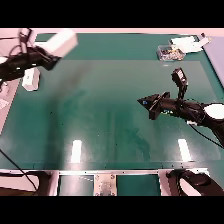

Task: Fold the box and place the chain.

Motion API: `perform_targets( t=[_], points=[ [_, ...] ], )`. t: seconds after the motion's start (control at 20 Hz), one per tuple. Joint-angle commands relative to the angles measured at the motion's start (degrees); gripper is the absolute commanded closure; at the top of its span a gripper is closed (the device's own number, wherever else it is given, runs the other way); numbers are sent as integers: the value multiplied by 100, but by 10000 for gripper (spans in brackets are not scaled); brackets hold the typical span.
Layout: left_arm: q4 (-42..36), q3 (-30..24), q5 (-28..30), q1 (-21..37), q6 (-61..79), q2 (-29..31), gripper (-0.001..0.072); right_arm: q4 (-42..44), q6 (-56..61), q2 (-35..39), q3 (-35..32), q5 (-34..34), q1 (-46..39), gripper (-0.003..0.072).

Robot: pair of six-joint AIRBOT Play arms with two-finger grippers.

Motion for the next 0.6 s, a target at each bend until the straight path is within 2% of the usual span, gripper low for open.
perform_targets(
  t=[0.0, 0.1, 0.4, 0.55],
  points=[
    [835, -2, 1167, 466, -1226, 61, 691, 0, 17, 0, -2, 0, -2, 676],
    [1073, -66, 1517, 603, -1622, -11, 690, 0, 17, 0, -2, -2, -4, 676],
    [1119, -1172, 2380, 831, -2105, -15, 691, -2, 15, -20, -2, -39, -9, 676],
    [914, -1600, 3049, 820, -2096, -15, 690, -2, 15, -22, -2, -68, -9, 676]
  ],
)
